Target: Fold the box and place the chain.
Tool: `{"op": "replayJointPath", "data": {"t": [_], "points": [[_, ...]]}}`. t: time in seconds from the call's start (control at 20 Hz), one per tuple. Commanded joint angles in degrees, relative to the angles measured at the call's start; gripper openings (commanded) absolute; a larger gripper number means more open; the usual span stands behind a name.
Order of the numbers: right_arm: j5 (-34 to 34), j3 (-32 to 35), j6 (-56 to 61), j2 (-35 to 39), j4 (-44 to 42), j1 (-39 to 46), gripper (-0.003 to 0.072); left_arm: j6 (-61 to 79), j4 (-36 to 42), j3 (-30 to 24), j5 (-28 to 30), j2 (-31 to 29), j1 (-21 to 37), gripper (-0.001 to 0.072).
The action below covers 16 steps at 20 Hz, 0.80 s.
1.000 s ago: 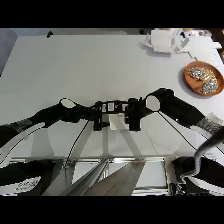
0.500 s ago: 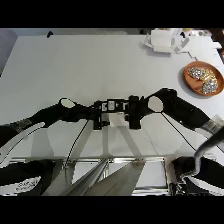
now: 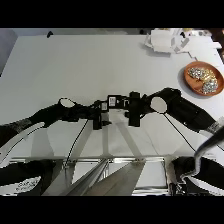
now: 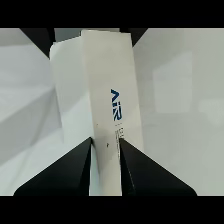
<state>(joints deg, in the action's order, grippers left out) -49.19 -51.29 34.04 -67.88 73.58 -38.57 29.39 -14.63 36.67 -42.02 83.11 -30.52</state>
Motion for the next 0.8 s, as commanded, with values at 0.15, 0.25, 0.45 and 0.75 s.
{"op": "replayJointPath", "data": {"t": [0.15,0.25,0.45,0.75], "points": [[2.14,0.0,0.68,-0.11,0.0,0.02,0.0113,0.17,-0.17,0.0,-0.2,-0.04,-0.04,0.0113],[2.14,0.0,0.68,-0.13,0.0,0.02,0.0113,0.17,-0.17,0.0,-0.22,-0.04,-0.04,0.0113],[3.19,1.11,0.7,-0.55,-0.04,0.02,0.0111,0.17,-0.17,0.0,-0.22,-0.04,-0.04,0.0113],[3.82,2.78,0.68,-0.48,-0.11,0.02,0.0112,0.17,-0.17,0.0,-0.2,-0.04,-0.04,0.0113]]}}
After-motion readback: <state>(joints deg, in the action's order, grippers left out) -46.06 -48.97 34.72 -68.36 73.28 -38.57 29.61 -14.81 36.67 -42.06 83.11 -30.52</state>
